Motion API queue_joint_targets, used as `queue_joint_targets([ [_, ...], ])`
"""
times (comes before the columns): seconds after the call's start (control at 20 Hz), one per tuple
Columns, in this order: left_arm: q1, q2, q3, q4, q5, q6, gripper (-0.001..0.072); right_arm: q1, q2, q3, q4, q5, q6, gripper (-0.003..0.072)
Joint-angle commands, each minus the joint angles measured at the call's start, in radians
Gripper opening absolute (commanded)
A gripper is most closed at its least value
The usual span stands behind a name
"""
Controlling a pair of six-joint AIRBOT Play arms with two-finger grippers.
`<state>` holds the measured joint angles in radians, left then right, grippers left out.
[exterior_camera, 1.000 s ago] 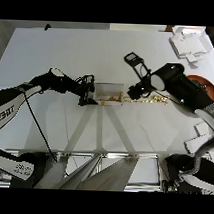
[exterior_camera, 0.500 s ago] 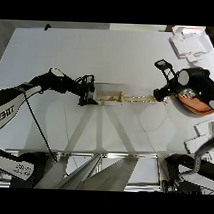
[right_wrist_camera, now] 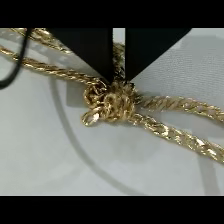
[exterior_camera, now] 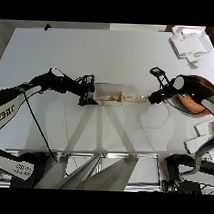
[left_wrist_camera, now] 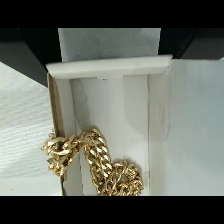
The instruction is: Fold the box and place the chain.
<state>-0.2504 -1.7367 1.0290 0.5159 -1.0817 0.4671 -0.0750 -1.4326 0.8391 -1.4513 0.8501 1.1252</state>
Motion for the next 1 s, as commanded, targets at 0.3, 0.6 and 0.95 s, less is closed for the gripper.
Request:
queue_joint_targets([
  [0.3, -0.001, 0.001, 0.001, 0.000, 0.000, 0.000, 0.0277, 0.133, 0.161, -0.006, -0.010, -0.028, 0.018, 0.0009],
  [0.6, -0.001, 0.001, 0.001, 0.000, 0.000, 0.000, 0.0277, 0.343, 0.230, 0.016, -0.010, -0.039, 0.155, 0.0008],
  [0.95, -0.001, 0.001, 0.001, 0.000, 0.000, 0.000, 0.0277, 0.543, 0.219, 0.179, -0.010, -0.078, 0.238, 0.0009],
])
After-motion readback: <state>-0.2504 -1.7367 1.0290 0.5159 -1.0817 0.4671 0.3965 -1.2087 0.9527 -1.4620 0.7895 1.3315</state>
